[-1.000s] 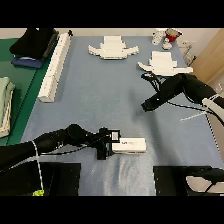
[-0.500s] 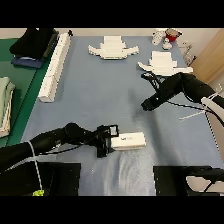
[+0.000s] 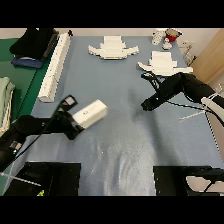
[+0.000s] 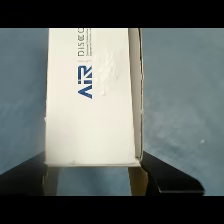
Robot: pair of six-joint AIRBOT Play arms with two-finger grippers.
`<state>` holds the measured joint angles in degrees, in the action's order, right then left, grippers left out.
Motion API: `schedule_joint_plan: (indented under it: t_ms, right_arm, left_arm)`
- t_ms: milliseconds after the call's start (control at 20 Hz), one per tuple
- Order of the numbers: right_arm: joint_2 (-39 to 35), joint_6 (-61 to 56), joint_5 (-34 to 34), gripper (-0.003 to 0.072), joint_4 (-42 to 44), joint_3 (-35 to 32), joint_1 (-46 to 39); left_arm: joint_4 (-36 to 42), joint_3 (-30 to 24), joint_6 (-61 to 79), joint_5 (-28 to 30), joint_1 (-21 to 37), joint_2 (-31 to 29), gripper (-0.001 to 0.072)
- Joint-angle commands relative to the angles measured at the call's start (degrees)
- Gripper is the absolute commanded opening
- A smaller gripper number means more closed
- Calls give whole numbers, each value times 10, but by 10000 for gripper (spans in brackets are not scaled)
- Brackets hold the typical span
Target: Fold the box.
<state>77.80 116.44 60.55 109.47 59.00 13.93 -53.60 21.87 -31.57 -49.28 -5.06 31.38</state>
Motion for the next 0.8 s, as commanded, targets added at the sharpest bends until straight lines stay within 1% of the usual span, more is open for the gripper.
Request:
schedule_joint_plan:
  t_ms: [0,100,200,250,450,600,700,750]
  right_arm:
    - [0,0,0,5,0,1,0]
    - [0,0,0,5,0,1,0]
    - [0,0,0,5,-2,1,0]
    - [0,0,0,5,0,1,0]
    - [0,0,0,5,-2,1,0]
    - [0,0,0,5,-2,1,0]
    - [0,0,0,5,-2,1,0]
    - [0,0,0,5,-2,1,0]
  left_arm:
    - [-97,-6,-70,-70,198,-101,413]
    - [-107,-12,-68,-70,316,-123,413]
    - [-102,-16,-69,-31,386,-117,413]
    - [-101,-17,-69,-16,404,-105,413]
    - [-99,-16,-57,26,416,-13,413]
    - [-92,-16,-48,99,416,51,413]
    - [-89,-16,-48,135,416,85,413]
    - [-74,-16,-46,151,416,103,413]
